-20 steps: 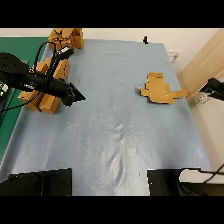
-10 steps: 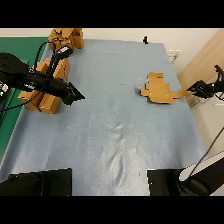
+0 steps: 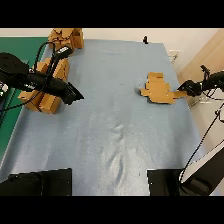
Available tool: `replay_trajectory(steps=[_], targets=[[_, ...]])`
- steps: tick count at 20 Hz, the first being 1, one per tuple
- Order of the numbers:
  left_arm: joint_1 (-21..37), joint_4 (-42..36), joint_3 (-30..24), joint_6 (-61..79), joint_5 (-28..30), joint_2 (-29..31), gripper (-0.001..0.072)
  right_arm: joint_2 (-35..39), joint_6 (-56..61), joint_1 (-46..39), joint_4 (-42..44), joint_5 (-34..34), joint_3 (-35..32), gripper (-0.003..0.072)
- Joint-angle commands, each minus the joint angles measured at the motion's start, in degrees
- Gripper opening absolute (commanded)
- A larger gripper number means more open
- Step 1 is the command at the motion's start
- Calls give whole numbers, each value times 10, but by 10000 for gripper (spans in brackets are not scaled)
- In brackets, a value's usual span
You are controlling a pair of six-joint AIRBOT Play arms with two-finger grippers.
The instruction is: Fold the box.
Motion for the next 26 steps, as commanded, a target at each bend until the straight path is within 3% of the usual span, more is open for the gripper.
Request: replay_trajectory(steps=[1, 2, 3, 5, 6, 11, 15, 19, 21, 23, 24, 25, 26], targets=[[1, 0, 0, -29, 0, 0, 14, -5, 47, 7, -28, -26, 4, 594], [1, 1, 0, -35, -3, 0, 14, -5, 57, 7, -45, -37, 4, 576], [1, 0, 0, -42, -7, 0, 14, -5, 63, 7, -49, -48, 4, 476], [1, 0, 0, -45, -15, 0, 14, -5, 64, 7, -45, -72, 4, 193], [1, 0, 0, -46, -15, 0, 14, -4, 63, 7, -44, -85, 4, 10], [2, 0, 0, -55, -2, 0, 14, 61, 54, 33, 3, -104, 7, 5], [21, -23, 1, -70, 30, 0, 14, 191, 95, 100, 83, -120, 7, 5], [100, -94, 2, -69, 30, 0, 15, 355, 97, 213, 138, -106, -25, 5], [149, -107, 2, -66, 27, 0, 15, 445, 91, 266, 142, -48, -128, 5], [189, -118, 0, -45, 10, -2, 17, 559, 63, 309, 157, 76, -318, 5], [203, -123, -1, -40, 5, -6, 244, 622, 41, 330, 175, 160, -434, 5], [209, -124, -2, -47, 5, -13, 516, 677, 14, 353, 201, 241, -540, 5], [211, -124, -3, -49, 3, -25, 544, 729, -22, 376, 234, 324, -648, 5]])
